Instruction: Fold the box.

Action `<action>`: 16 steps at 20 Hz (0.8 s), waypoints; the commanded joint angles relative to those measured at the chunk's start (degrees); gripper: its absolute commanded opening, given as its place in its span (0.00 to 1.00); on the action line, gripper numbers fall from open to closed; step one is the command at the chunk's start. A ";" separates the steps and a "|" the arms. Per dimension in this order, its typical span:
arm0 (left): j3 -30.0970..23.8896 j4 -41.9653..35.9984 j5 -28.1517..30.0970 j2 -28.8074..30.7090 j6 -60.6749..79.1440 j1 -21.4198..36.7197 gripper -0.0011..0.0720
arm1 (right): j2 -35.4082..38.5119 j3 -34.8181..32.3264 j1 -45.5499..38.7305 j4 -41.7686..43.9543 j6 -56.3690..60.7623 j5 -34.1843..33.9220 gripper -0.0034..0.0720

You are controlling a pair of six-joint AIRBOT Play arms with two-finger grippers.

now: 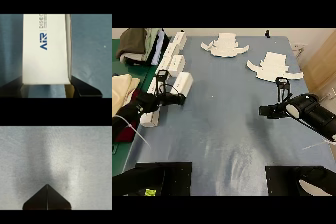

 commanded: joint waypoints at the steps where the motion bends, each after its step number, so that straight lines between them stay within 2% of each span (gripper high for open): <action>1: 7.74 0.74 -0.44 -7.43 -2.69 4.70 0.74 | -0.02 0.07 -0.04 -0.13 0.24 -0.96 0.05; 4: 14.36 1.92 -3.28 -14.19 -5.86 4.68 0.74 | -0.02 0.07 -0.04 -0.15 0.24 -1.88 0.05; 7: 20.02 8.22 -5.38 -19.50 -13.05 4.68 0.74 | -0.02 0.07 -0.04 -0.17 0.24 -2.71 0.05; 11: 27.06 18.29 -6.34 -24.52 -21.73 4.68 0.74 | -0.02 0.07 -0.04 -0.26 0.24 -2.73 0.05; 16: 35.98 20.92 -8.28 -29.44 -22.23 4.68 0.74 | -0.02 0.07 -0.04 -0.39 0.24 -3.48 0.05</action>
